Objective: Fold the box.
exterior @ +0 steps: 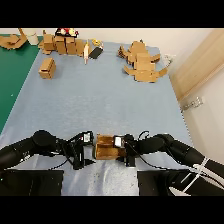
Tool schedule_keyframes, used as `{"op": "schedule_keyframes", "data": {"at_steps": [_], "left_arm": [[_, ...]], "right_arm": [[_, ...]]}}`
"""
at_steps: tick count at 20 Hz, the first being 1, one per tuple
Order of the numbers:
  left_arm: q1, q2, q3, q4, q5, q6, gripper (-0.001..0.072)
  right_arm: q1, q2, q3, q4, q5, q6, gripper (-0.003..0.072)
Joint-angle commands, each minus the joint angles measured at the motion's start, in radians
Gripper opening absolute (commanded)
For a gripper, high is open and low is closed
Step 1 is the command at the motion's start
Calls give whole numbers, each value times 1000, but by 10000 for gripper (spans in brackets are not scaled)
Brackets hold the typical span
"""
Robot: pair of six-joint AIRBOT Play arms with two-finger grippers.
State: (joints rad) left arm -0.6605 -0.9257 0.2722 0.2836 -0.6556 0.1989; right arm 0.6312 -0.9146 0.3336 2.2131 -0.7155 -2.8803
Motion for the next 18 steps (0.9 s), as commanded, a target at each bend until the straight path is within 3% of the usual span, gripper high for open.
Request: {"op": "schedule_keyframes", "data": {"at_steps": [1,10,15,18], "left_arm": [[0,-64,34,24,-33,4,698],[-1,-139,97,82,-33,-13,698],[-1,-140,108,93,-85,13,698],[-1,-140,109,101,-66,18,698]], "right_arm": [[-1,0,0,0,0,0,436],[-1,0,0,0,1,0,436],[-1,0,0,-1,1,0,435],[-1,0,0,-2,6,0,436]]}}
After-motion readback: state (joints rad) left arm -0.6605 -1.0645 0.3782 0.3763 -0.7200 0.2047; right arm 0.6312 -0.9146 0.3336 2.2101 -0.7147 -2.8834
